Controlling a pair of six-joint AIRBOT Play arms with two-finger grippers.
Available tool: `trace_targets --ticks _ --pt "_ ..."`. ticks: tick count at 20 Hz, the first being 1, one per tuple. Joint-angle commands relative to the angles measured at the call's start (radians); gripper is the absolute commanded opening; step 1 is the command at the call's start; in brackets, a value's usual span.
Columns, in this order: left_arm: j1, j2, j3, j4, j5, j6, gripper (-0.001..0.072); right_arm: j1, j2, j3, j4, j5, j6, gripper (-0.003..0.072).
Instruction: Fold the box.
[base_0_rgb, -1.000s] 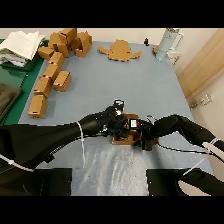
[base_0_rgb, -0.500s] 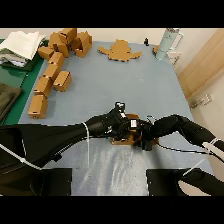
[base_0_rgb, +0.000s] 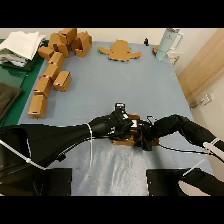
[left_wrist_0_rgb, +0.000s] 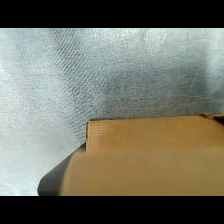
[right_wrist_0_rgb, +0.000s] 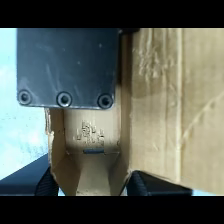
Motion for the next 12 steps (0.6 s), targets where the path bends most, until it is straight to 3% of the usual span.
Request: trace_targets --ticks 1,5,7,12 --pt "0.000 -0.002 0.001 -0.007 -0.003 -0.006 0.0014 0.001 0.000 0.001 0.003 0.006 0.000 0.0536" --pt "0.000 0.000 0.002 -0.011 -0.005 -0.004 0.0030 0.001 0.000 0.001 0.003 0.006 0.000 0.0536" --pt "0.000 0.006 0.004 -0.011 -0.004 -0.006 0.0547 0.001 0.000 0.001 0.003 0.006 0.000 0.0536" --pt "0.015 0.025 0.006 -0.011 -0.021 -0.009 0.0560 0.001 0.000 0.001 0.003 0.006 0.000 0.0536"
